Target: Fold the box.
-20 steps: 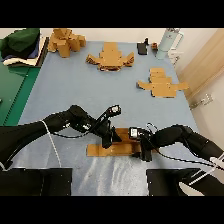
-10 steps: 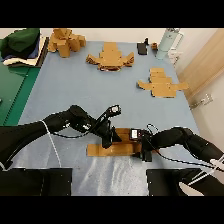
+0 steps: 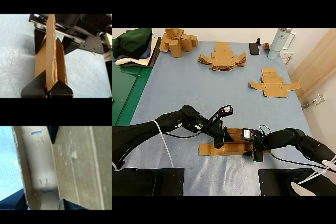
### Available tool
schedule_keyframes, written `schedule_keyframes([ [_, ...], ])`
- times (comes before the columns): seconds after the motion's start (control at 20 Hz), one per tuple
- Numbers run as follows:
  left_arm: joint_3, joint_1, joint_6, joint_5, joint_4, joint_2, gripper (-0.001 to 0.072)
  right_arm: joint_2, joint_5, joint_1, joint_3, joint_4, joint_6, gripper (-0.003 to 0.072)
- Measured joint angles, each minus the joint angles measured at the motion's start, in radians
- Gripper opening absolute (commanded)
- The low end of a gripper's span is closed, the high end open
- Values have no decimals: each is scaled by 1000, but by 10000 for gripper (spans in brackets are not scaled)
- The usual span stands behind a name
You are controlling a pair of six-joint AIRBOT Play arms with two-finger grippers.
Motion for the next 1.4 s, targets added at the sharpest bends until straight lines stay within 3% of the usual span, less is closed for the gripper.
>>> schedule_keyframes([
  [1.4,0,0,0,0,-1,0,14,2,11,0,-15,-1,0,538],
])
